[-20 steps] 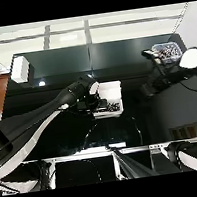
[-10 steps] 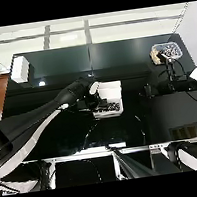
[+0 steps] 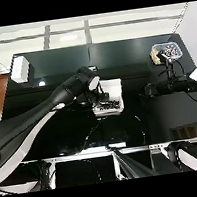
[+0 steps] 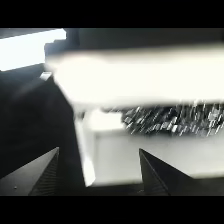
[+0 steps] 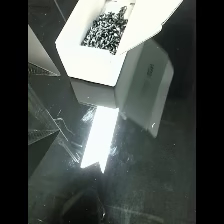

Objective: Fold the box and place the chain.

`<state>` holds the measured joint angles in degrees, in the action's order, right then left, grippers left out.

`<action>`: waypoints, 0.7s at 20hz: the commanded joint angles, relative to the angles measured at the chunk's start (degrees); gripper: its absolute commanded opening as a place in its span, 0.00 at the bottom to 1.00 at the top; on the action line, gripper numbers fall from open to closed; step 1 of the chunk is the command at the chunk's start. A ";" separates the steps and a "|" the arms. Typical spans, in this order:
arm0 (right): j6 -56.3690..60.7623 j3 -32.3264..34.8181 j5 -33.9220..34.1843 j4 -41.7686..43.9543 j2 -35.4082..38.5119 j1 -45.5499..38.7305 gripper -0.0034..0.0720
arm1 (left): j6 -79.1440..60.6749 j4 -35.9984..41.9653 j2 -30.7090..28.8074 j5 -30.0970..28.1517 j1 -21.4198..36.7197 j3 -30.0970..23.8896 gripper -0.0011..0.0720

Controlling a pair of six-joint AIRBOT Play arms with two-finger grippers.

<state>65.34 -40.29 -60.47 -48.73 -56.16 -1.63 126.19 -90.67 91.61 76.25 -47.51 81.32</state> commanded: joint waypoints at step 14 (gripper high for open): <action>0.46 0.04 0.24 0.26 0.04 -0.04 0.58 | -61.20 44.39 -28.89 -10.60 40.30 -39.23 0.80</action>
<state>65.34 -40.29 -60.20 -48.62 -56.16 -1.63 93.80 -75.09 63.83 69.97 -18.13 49.82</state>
